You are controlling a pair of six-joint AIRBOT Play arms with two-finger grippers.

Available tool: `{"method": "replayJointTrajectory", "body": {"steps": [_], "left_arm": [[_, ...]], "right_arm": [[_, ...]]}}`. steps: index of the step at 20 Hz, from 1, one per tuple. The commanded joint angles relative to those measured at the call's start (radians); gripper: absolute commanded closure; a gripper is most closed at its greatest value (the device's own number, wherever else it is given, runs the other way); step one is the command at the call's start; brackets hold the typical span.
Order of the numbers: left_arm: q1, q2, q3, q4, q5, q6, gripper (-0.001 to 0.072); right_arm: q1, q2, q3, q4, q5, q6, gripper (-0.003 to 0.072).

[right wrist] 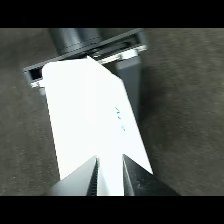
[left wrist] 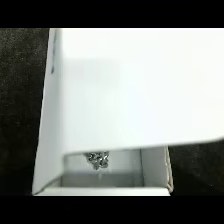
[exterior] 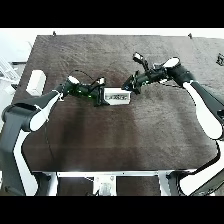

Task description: Fold the box and place the chain.

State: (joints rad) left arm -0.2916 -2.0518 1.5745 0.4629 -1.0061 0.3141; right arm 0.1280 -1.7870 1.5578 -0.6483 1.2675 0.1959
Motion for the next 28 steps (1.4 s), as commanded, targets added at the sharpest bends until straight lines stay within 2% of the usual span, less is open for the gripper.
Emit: {"method": "replayJointTrajectory", "body": {"steps": [1,7,13,21,26,28], "left_arm": [[0.0,0.0,0.0,0.0,0.0,0.0,0.0351],[0.0,0.0,0.0,0.0,0.0,0.0,0.0351],[0.0,0.0,0.0,0.0,0.0,0.0,0.0351],[0.0,0.0,0.0,0.0,0.0,0.0,0.0351],[0.0,0.0,0.0,0.0,0.0,0.0,0.0351],[0.0,0.0,0.0,0.0,0.0,0.0,0.0351]], "right_arm": [[0.029,0.0,0.001,-0.027,0.008,-0.03,0.0397],[0.033,-0.003,0.0,-0.026,0.006,-0.048,0.0358],[0.035,-0.019,-0.005,-0.027,0.006,-0.069,0.0358],[0.035,-0.044,-0.003,-0.011,0.004,-0.104,0.0382],[0.035,-0.044,-0.003,0.005,-0.055,-0.104,0.0384],[0.035,-0.044,-0.003,0.004,-0.056,-0.104,0.0408]]}}
